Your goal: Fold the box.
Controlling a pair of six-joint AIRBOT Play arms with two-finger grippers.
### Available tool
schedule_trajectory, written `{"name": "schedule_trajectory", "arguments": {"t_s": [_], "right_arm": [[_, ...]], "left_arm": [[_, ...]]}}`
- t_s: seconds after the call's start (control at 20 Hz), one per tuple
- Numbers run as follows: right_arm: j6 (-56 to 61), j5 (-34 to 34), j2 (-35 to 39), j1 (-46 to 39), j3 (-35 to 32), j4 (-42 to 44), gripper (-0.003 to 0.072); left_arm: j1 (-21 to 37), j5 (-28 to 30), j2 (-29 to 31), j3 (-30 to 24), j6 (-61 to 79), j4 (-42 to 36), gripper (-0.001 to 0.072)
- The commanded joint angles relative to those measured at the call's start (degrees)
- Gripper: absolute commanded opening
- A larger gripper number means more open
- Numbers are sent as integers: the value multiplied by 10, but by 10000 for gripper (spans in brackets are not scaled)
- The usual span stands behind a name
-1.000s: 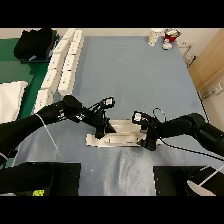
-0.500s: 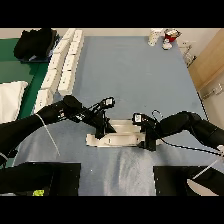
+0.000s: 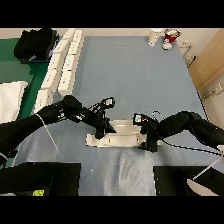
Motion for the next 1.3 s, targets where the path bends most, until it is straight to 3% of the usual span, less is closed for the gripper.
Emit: {"name": "schedule_trajectory", "arguments": {"t_s": [0.0, 0.45, 1.25], "right_arm": [[-13, 0, 0, 2, 0, -1, 718], [-141, 39, -4, 1, -1, 23, 718], [-90, 40, 2, 1, -1, -4, 718]], "left_arm": [[0, 1, 0, 0, 0, 0, 12], [0, 1, 0, 0, 0, 0, 12], [0, 1, 0, 0, 0, 0, 12]]}}
